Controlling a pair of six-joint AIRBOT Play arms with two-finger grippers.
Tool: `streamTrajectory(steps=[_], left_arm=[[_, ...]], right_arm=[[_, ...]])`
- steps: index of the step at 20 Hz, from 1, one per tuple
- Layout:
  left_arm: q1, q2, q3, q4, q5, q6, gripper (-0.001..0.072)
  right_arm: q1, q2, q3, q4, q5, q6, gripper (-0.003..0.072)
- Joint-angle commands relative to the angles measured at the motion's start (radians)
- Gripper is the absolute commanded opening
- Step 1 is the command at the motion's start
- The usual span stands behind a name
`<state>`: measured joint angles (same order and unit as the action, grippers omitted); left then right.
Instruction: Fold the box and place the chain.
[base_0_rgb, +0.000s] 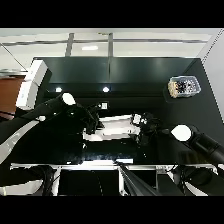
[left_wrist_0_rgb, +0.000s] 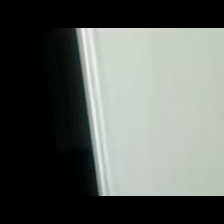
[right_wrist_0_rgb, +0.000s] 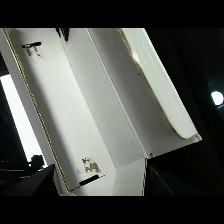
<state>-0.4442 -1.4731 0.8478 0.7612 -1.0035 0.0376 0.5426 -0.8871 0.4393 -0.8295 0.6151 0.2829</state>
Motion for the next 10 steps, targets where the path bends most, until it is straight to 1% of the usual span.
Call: streamTrajectory(steps=[1, 3, 5, 10], left_arm=[[-0.006, 0.013, 0.001, -0.002, 0.061, 0.0, 0.0022], [-0.03, 0.035, 0.001, 0.018, 0.105, 0.015, 0.0021], [-0.059, 0.052, 0.001, 0.084, 0.152, 0.014, 0.0022], [-0.064, 0.053, 0.001, 0.117, 0.156, -0.016, 0.0022]], right_arm=[[-0.008, -0.001, 0.003, 0.018, 0.035, -0.011, 0.0696], [-0.008, -0.004, 0.003, 0.029, 0.035, -0.019, 0.0696], [-0.012, -0.011, 0.003, 0.037, 0.034, -0.029, 0.0696], [-0.066, -0.016, 0.003, 0.045, 0.028, -0.062, 0.0696]])
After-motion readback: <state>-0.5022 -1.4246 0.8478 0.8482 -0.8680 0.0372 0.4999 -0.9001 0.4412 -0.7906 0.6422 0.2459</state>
